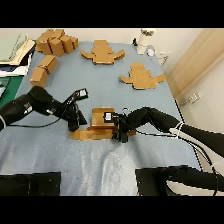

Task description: Fold the box.

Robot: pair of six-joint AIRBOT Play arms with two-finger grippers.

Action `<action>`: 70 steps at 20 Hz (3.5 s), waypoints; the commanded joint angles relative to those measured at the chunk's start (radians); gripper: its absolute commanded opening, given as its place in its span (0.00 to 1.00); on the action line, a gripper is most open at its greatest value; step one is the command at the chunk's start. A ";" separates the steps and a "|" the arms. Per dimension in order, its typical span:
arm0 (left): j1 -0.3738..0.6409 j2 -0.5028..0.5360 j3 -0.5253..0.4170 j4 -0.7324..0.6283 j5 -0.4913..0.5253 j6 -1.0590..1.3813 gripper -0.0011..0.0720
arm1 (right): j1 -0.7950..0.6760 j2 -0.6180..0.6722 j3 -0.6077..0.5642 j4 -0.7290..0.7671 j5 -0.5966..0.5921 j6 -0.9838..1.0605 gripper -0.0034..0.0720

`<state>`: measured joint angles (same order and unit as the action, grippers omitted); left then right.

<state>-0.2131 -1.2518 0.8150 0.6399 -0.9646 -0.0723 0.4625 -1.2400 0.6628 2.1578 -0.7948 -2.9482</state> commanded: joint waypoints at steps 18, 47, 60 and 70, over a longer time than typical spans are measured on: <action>-0.079 -0.034 -0.185 -0.180 0.183 0.414 0.44 | 0.000 0.000 0.000 0.000 0.000 0.000 0.65; -0.115 -0.053 -0.187 -0.282 0.209 0.447 0.05 | 0.000 0.000 0.000 0.000 0.000 0.000 0.65; 0.082 0.336 -0.192 0.508 0.154 -1.287 0.03 | 0.000 0.000 0.000 0.000 0.000 0.000 0.65; 0.061 0.159 -0.272 0.151 0.140 -1.217 0.03 | 0.000 0.000 0.000 0.000 0.000 0.000 0.65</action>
<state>-0.0933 -1.0389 0.5560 0.9340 -0.8757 -1.3251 0.4625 -1.2396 0.6624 2.1574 -0.7944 -2.9482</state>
